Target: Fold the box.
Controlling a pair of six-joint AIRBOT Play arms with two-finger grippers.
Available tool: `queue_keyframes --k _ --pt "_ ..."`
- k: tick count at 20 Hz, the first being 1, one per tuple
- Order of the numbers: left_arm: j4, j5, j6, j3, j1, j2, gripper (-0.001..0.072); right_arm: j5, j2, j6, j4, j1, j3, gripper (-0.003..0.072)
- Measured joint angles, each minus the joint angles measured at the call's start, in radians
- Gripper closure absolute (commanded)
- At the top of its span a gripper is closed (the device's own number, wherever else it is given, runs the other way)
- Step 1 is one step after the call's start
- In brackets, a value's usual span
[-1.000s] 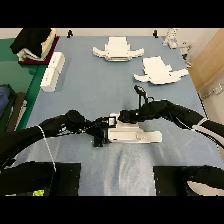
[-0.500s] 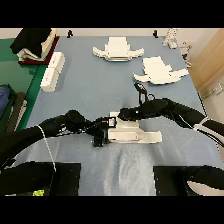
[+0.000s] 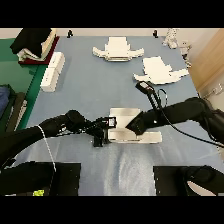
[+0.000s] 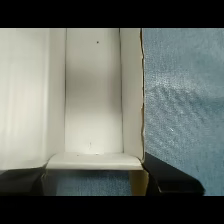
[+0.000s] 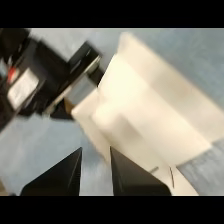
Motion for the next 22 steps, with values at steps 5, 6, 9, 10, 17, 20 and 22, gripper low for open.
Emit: queue_keyframes --k 5,6,9,10,17,20,22 --pt "0.000 0.000 0.000 0.000 0.000 0.000 0.0251 -0.098 0.114 -0.144 -0.178 -0.001 -0.077 0.0097" --pt "0.000 0.000 0.000 0.000 0.000 0.000 0.0251 -0.096 0.118 -0.180 -0.220 -0.002 -0.095 0.0096" --pt "0.000 0.000 0.000 0.000 0.000 0.000 0.0251 -0.034 0.108 -0.317 -0.327 -0.002 -0.155 0.0096" --pt "0.000 0.000 0.000 0.000 0.000 0.000 0.0251 0.007 0.097 -0.373 -0.355 -0.002 -0.175 0.0097" --pt "0.000 0.000 -0.001 0.000 0.000 0.000 0.0251 0.141 0.009 -0.601 -0.355 -0.002 -0.225 0.0098" --pt "0.000 0.000 -0.001 0.000 0.000 0.000 0.0251 0.169 -0.021 -0.645 -0.316 -0.002 -0.229 0.0216" --pt "0.000 0.000 -0.001 0.000 0.000 0.000 0.0251 0.181 -0.040 -0.671 -0.279 -0.002 -0.230 0.0430"
